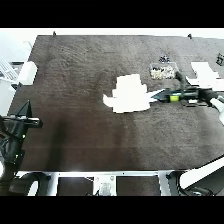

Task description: Fold the box and place the chain.

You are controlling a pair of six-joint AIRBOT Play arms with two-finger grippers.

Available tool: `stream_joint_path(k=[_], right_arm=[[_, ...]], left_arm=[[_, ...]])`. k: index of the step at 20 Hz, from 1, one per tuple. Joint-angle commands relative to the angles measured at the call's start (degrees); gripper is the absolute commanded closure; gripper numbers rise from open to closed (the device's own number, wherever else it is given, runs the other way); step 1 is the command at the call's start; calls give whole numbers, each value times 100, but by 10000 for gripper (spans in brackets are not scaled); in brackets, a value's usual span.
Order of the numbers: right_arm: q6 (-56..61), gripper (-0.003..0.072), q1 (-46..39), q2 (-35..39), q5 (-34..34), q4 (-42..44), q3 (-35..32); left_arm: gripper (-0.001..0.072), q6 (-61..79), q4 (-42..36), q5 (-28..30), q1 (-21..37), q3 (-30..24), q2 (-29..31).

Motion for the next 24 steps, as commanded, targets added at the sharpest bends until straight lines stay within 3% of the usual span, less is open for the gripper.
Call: stream_joint_path(k=[1,4,8,24], right_arm=[[223,681,1126,262,-1388,597,-367],[358,681,1606,256,-2127,592,-363],[313,681,1766,243,-2481,461,-341],[142,680,1768,223,-2417,339,-212]], left_arm=[[689,0,2,0,-4,-2,4],[689,0,2,0,-4,-2,4],[689,0,2,2,-4,-2,4],[690,-2,2,-87,-4,24,4]])
